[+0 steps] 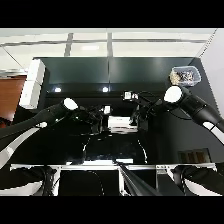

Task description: Fold the box and place the chain.

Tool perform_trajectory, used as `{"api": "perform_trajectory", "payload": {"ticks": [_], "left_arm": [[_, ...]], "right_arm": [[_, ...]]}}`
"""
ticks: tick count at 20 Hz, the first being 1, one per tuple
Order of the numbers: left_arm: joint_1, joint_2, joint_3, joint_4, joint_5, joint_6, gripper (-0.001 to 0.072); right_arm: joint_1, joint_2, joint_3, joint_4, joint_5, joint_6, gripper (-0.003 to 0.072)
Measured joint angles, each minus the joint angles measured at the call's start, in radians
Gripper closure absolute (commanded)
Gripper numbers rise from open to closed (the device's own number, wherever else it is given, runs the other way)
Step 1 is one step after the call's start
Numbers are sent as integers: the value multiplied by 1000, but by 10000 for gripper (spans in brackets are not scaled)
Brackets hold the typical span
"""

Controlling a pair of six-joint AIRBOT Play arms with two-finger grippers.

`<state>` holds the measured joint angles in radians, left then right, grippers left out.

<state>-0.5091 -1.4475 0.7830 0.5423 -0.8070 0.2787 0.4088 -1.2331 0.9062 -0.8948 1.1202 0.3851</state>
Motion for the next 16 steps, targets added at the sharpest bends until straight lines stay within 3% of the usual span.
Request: {"api": "perform_trajectory", "payload": {"ticks": [6, 8, 16], "left_arm": [[0, 0, 0, 0, 0, 1, 407], [0, 0, 0, 0, 0, 1, 408], [0, 0, 0, 0, 0, 2, 408]], "right_arm": [[0, 0, 0, 0, 4, -1, 526], [0, 0, 0, 0, 7, -1, 442], [0, -1, -25, -1, 13, 0, 407]]}}
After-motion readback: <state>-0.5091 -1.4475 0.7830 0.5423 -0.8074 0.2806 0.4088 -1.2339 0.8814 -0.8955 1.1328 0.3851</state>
